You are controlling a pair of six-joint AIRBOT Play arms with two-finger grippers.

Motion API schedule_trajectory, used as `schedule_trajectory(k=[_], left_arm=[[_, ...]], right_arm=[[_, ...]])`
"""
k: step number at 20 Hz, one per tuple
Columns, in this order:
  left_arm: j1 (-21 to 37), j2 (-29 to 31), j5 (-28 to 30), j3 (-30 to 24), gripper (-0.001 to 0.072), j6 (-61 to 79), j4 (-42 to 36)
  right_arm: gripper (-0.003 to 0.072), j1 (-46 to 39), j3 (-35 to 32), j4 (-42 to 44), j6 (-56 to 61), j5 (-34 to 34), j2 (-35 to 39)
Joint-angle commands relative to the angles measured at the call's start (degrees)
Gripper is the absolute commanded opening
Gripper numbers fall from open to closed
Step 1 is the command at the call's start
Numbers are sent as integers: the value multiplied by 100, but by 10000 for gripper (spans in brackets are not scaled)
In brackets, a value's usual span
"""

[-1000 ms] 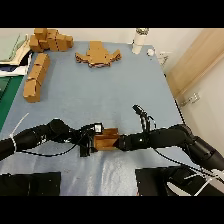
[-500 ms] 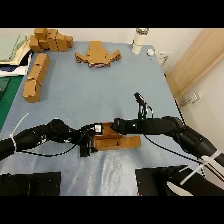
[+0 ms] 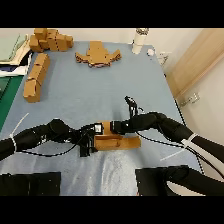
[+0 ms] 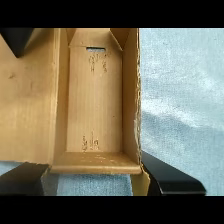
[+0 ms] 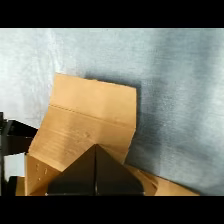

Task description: Fold the box.

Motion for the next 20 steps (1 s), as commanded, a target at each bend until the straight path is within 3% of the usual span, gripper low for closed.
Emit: schedule_trajectory(k=[1,8,13,17,20], left_arm=[[7,-2,0,0,526,0,0],[7,-2,-2,0,526,0,0],[7,-2,0,0,526,0,0],[7,-2,0,0,526,0,0],[7,-2,0,0,526,0,0]], right_arm=[[2,-4,9,-7,-295,13,-120],[2,-7,42,-33,-634,20,-118],[3,-17,459,-264,-691,-87,28],[2,-236,1043,-1961,-234,-1412,562],[2,-704,1038,-3187,96,-2426,1082]])
